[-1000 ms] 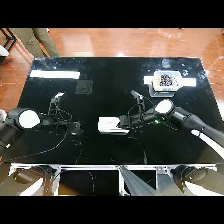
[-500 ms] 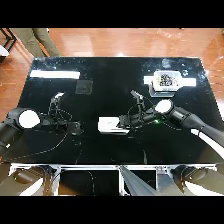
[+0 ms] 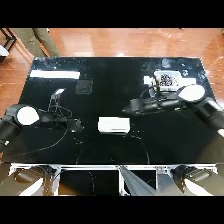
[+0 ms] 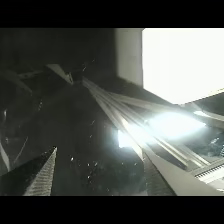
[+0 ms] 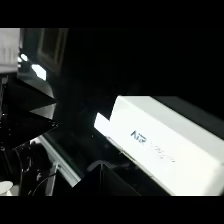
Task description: Fold the box and place the chain.
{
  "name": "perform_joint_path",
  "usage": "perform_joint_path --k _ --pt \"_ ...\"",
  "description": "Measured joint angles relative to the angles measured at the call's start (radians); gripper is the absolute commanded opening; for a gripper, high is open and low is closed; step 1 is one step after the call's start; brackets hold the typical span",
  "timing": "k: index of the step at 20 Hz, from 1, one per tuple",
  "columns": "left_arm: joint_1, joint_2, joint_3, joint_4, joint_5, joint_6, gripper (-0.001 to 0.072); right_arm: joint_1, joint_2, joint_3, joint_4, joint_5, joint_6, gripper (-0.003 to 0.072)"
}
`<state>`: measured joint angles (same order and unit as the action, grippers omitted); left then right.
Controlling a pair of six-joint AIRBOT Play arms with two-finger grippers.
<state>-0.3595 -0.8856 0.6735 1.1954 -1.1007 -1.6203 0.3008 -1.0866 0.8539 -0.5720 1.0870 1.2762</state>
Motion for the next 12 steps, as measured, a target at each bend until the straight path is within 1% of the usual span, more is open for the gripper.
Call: perform_joint_path --k 3,5,8,12 --pt "0.0 -0.062 0.095 -0.013 -0.006 0.084 0.0633 -0.142 0.062 0.005 -0.091 0.092 0.001 0.0019" --pt "-0.005 -0.122 0.163 -0.04 -0.008 0.188 0.0632 -0.224 0.093 -0.003 -0.161 0.152 0.008 0.0019" --pt "-0.038 -0.211 0.24 -0.076 -0.002 0.448 0.0633 -0.299 0.122 -0.025 -0.222 0.201 0.015 0.0019" --pt "-0.122 -0.274 0.278 -0.097 0.05 0.815 0.0638 -0.333 0.135 -0.046 -0.26 0.22 0.021 0.0019"
